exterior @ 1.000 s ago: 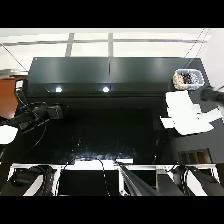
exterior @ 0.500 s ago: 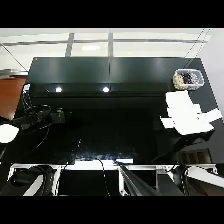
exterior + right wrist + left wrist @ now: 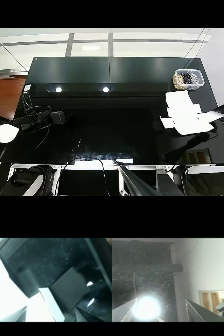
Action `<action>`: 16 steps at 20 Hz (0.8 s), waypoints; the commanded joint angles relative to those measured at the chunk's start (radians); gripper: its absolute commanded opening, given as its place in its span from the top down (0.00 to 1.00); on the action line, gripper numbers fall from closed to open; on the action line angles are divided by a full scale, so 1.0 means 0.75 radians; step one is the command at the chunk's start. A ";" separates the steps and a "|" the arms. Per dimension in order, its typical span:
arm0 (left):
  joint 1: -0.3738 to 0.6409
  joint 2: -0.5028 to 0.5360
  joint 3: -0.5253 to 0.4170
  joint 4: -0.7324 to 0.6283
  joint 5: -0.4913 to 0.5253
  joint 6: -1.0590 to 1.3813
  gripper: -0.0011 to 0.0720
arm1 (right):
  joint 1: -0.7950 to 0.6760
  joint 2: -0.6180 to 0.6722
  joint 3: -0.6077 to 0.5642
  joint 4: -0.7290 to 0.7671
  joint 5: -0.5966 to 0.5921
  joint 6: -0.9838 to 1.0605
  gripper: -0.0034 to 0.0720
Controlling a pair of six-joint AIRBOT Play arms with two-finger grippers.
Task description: Fold the box and place the chain.
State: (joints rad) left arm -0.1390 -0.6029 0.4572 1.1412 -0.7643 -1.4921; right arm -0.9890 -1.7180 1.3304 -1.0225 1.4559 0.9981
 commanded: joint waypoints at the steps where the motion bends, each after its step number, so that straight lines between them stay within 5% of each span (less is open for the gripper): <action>1: 0.000 -0.001 -0.001 0.003 0.001 0.001 0.01 | 0.017 -0.087 0.018 0.049 0.102 -0.050 0.02; 7: 0.000 -0.001 -0.001 -0.003 0.000 0.000 0.01 | 0.064 -0.142 0.018 0.021 0.059 -0.052 0.05; 8: 0.000 -0.001 -0.001 -0.003 0.001 0.000 0.01 | 0.065 -0.142 0.018 0.021 0.057 -0.063 0.27; 9: 0.000 -0.001 -0.001 -0.003 0.001 0.000 0.01 | 0.065 -0.142 0.018 0.021 0.059 -0.065 0.33; 16: 0.000 -0.001 -0.001 -0.003 -0.001 0.000 0.01 | 0.064 -0.142 0.018 0.028 0.118 -0.096 0.33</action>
State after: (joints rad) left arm -0.1390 -0.6029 0.4572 1.1393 -0.7654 -1.4921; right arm -0.9421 -1.8236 1.3437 -1.0008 1.5227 0.9375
